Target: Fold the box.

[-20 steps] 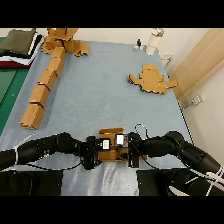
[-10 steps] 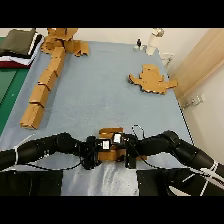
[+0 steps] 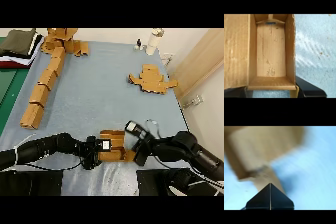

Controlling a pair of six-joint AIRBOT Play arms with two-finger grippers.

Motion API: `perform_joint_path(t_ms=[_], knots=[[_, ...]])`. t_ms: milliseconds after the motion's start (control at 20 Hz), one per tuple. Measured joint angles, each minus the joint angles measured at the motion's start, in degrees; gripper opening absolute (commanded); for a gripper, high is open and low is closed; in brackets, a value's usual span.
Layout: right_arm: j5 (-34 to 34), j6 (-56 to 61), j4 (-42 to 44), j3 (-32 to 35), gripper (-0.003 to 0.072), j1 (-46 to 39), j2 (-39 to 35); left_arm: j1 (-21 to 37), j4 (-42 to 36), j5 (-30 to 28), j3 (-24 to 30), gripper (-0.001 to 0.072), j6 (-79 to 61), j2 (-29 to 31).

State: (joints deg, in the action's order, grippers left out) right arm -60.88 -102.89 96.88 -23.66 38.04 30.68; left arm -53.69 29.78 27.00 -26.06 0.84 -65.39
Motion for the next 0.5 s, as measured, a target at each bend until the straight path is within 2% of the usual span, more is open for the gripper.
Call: perform_joint_path(t_ms=[200,350,500], knots=[[-8.6,24.8,-12.1,-1.3,0.0003,-4.9,-5.0,0.0,0.0,0.0,0.0,0.0439,0.0,0.0],[-11.8,33.0,-10.8,-0.1,0.0003,-10.4,-5.2,0.0,0.0,0.0,0.0,0.0439,0.0,0.0],[-11.7,36.4,-6.2,2.6,0.0002,-13.8,-3.6,0.0,0.0,0.0,0.0,0.0439,0.0,0.0]])
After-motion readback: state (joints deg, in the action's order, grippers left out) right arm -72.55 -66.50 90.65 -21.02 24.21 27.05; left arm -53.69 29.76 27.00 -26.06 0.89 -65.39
